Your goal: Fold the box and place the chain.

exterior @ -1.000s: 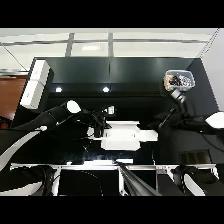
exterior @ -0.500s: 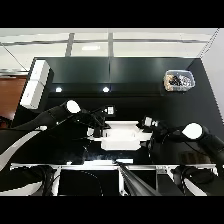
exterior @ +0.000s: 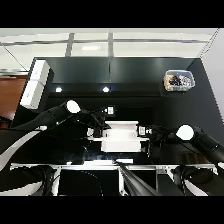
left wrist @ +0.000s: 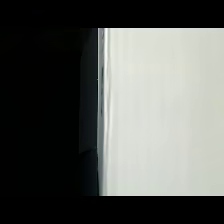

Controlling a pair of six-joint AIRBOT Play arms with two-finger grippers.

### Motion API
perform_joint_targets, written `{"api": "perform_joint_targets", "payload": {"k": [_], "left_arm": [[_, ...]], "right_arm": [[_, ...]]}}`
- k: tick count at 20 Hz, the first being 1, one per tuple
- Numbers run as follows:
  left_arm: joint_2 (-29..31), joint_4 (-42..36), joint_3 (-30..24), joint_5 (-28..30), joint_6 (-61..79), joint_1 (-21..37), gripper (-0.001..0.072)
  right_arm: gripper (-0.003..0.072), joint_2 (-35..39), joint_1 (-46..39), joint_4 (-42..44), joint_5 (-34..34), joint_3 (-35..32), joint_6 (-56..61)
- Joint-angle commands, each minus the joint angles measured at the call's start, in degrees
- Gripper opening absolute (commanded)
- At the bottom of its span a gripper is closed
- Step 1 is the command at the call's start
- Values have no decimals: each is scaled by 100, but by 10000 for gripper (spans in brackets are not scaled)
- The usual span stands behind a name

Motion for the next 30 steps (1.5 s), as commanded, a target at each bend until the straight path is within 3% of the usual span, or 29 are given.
{"api": "perform_joint_targets", "payload": {"k": [1,9,15,18,30], "left_arm": [[-4,0,2,0,2,2,28],[-4,0,2,-2,2,2,28],[-4,0,2,-2,2,0,28],[-4,-2,2,-2,2,0,28],[-4,-2,2,-20,0,0,28]], "right_arm": [[633,-13,22,-354,105,0,-48],[633,-13,20,-170,114,0,-48],[634,-22,551,516,-927,-31,-44],[633,-24,796,662,-1115,-35,79],[633,-20,409,195,-1167,610,426]]}}
